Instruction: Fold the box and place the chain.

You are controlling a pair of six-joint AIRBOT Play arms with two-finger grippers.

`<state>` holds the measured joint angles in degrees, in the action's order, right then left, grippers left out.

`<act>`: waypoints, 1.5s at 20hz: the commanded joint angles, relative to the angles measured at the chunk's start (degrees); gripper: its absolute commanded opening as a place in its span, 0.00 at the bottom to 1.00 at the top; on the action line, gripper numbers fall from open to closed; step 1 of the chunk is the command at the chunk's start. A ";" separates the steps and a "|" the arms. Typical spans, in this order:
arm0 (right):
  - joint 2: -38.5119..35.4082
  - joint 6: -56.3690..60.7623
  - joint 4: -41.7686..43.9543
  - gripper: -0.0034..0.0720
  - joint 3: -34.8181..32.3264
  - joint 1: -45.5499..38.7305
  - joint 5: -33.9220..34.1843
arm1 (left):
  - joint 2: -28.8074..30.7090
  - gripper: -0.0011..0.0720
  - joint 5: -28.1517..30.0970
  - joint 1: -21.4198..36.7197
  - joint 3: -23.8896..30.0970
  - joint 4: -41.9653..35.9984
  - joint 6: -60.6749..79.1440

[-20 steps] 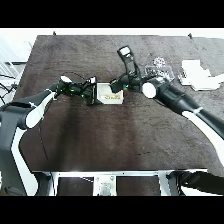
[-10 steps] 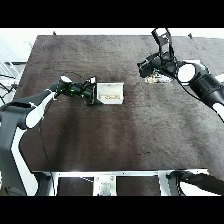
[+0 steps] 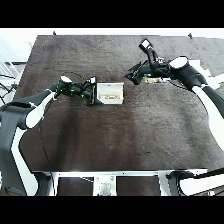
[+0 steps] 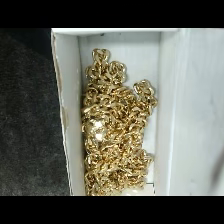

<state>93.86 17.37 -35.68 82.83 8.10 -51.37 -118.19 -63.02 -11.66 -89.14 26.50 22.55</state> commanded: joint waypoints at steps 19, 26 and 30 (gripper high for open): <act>6.58 -6.95 -4.39 0.61 5.07 5.92 -12.04 | -0.04 0.65 0.02 -0.02 -0.02 0.02 0.00; 6.95 -9.55 -4.57 0.61 5.99 7.91 -9.29 | -0.04 0.65 0.02 0.00 -0.02 0.02 0.00; 7.93 -9.51 -5.46 0.60 6.05 8.76 -10.01 | -0.04 0.65 0.04 0.00 -0.02 0.02 0.00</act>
